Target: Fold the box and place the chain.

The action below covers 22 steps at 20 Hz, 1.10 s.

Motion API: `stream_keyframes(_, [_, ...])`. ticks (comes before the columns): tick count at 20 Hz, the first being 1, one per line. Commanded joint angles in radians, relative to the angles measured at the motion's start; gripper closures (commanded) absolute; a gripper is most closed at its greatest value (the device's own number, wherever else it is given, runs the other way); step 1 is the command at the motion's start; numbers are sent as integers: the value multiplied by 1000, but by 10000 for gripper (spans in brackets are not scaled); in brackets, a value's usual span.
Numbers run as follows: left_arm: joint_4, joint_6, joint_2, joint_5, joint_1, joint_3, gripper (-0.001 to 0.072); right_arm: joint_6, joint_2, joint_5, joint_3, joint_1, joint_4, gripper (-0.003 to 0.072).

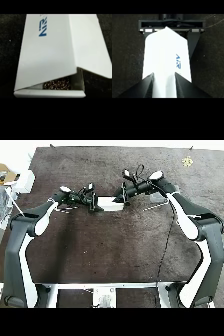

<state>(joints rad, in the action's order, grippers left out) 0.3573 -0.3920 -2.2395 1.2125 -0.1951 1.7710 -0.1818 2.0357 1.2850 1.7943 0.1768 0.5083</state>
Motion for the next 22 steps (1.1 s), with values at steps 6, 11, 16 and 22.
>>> stream_keyframes(6, [0,0,0,0,0,0,360,-47,-133,-165,-196,11,21,380])
stream_keyframes(11, [0,0,0,-1,0,0,360,-179,-130,-235,-226,21,-82,378])
stream_keyframes(16, [0,0,0,0,0,0,361,-223,-130,-302,-226,31,-79,380])
stream_keyframes(22, [0,0,0,0,0,0,361,-226,-130,-333,-226,32,-72,472])
